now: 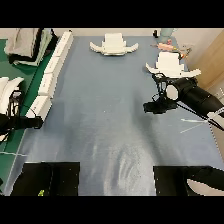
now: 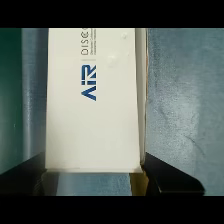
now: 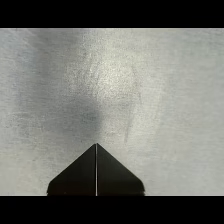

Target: Fold the box.

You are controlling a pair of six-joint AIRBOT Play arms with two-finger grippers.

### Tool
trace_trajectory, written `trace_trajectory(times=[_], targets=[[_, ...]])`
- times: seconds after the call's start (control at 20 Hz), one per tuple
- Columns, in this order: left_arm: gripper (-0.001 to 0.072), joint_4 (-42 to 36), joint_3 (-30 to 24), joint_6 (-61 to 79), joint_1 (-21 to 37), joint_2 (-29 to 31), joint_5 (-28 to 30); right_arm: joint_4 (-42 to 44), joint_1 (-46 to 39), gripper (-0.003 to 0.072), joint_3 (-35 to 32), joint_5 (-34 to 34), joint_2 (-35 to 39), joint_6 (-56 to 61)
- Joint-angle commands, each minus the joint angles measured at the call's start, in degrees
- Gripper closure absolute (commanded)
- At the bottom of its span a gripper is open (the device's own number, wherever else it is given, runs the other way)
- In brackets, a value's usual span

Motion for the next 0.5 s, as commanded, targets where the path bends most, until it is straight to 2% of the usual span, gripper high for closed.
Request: trace_trajectory(times=[0.0,0.2,0.45], targets=[[0.0212,-4.9,0.11,4.52,0.33,-5.11,5.57,0.02,0.04,0.0681,0.02,-0.87,-0.83,0.02],[0.0212,-6.88,0.15,7.19,0.33,-9.2,9.16,0.02,0.04,0.0681,0.02,-0.9,-1.73,0.02],[0.0212,-7.45,0.13,7.69,0.31,-10.82,13.92,0.04,0.04,0.0681,0.02,-0.94,-2.08,0.02]])
